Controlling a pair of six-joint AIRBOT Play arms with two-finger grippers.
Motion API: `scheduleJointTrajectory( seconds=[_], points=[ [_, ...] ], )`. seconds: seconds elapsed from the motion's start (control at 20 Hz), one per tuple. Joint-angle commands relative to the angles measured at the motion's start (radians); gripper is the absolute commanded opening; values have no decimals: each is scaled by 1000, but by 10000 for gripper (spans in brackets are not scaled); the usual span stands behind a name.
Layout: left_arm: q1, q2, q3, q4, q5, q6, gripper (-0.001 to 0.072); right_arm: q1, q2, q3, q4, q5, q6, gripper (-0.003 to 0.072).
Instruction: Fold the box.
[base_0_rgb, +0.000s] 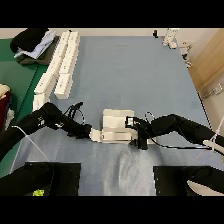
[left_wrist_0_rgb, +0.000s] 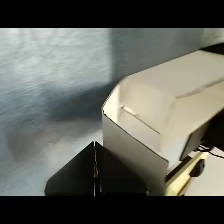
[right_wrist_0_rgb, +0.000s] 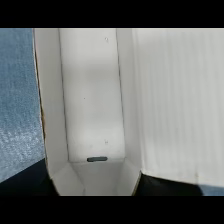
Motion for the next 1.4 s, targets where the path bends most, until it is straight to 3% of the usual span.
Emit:
scheduleJointTrajectory(
  seconds=[0.0, 0.3, 0.5, 1.05, 1.1, 1.15, 1.2, 1.35],
  points=[
    [-1, -1, 23, -40, -18, 6, 12, 0, -1, 1, 0, 0, 0, 521],
    [-1, 0, 23, -48, -37, 27, 12, 0, -1, 1, 0, 0, 0, 521],
    [-2, 0, 23, -140, -73, 119, 12, 0, -1, 1, 0, 0, 0, 521],
    [-3, -1, 23, -144, -89, 119, 15, 0, -1, 1, 0, 0, 0, 521],
    [-3, 0, 23, -144, -89, 120, 53, 0, -1, 1, 0, 0, 0, 521],
    [-3, -1, 23, -144, -89, 120, 340, 0, -1, 1, 0, 0, 0, 521],
    [-3, -1, 23, -144, -88, 119, 451, 0, -1, 1, 0, 0, 0, 521],
    [-3, -1, 23, -144, -89, 119, 453, 0, -1, 1, 0, 0, 0, 521]
  ],
)
